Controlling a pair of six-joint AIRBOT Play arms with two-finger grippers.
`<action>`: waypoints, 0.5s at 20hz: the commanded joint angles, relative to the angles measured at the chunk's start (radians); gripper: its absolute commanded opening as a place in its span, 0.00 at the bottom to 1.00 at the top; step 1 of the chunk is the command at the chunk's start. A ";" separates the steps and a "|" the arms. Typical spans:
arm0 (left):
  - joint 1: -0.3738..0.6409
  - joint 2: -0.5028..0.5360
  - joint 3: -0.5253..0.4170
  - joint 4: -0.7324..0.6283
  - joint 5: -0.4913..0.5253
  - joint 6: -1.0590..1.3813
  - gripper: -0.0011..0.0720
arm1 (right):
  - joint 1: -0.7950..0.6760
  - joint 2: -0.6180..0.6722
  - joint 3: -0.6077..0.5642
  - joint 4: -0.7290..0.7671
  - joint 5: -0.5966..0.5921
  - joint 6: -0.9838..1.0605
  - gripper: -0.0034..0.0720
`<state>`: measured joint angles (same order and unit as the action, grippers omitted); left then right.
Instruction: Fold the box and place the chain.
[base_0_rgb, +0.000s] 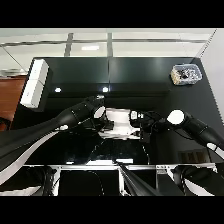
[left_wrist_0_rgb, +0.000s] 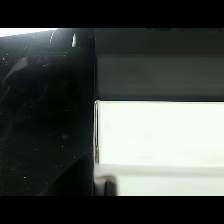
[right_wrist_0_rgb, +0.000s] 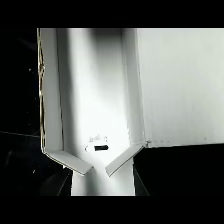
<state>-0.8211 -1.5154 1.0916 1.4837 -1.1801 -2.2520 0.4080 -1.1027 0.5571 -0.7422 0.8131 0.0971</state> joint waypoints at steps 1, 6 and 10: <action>0.001 -0.001 0.000 0.000 0.001 0.000 0.05 | 0.000 -0.015 0.000 0.055 -0.013 -0.019 0.55; 0.001 -0.001 0.000 0.000 0.001 0.000 0.05 | 0.000 -0.042 0.000 0.111 -0.005 -0.020 0.36; 0.001 -0.001 0.000 0.000 0.002 0.000 0.05 | 0.031 -0.057 0.000 0.149 -0.047 -0.031 0.36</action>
